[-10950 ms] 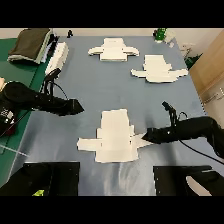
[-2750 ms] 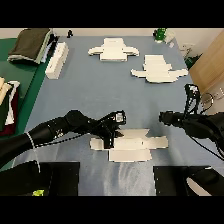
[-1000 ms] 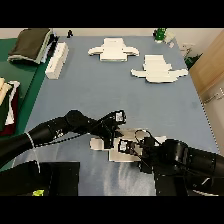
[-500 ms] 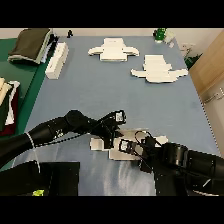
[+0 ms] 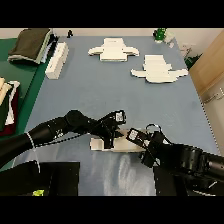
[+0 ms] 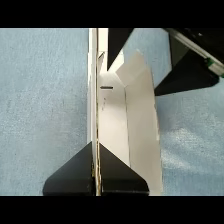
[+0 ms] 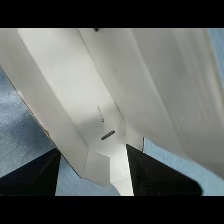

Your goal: Fold the box.

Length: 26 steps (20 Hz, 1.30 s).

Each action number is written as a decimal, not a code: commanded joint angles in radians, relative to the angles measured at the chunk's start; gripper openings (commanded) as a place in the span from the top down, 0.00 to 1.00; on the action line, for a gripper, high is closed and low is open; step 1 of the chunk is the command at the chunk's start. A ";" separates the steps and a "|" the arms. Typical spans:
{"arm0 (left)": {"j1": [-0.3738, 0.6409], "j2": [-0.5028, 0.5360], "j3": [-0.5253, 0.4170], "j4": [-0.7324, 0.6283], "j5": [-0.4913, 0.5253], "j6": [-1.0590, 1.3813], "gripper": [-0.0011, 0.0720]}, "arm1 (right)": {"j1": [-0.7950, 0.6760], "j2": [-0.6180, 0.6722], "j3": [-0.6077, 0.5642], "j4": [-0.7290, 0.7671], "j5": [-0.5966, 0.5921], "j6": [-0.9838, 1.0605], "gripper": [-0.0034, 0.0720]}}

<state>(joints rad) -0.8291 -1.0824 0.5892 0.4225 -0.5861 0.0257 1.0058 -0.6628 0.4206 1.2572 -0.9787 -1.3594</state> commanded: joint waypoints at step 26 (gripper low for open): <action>0.000 0.001 0.000 0.000 0.000 0.000 0.96 | -0.851 -0.060 -0.029 0.936 0.011 -1.499 0.00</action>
<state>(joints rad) -0.8291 -1.0824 0.5892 0.4225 -0.5861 0.0257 0.3054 -0.6441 0.3920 1.9583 -0.9264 -2.5542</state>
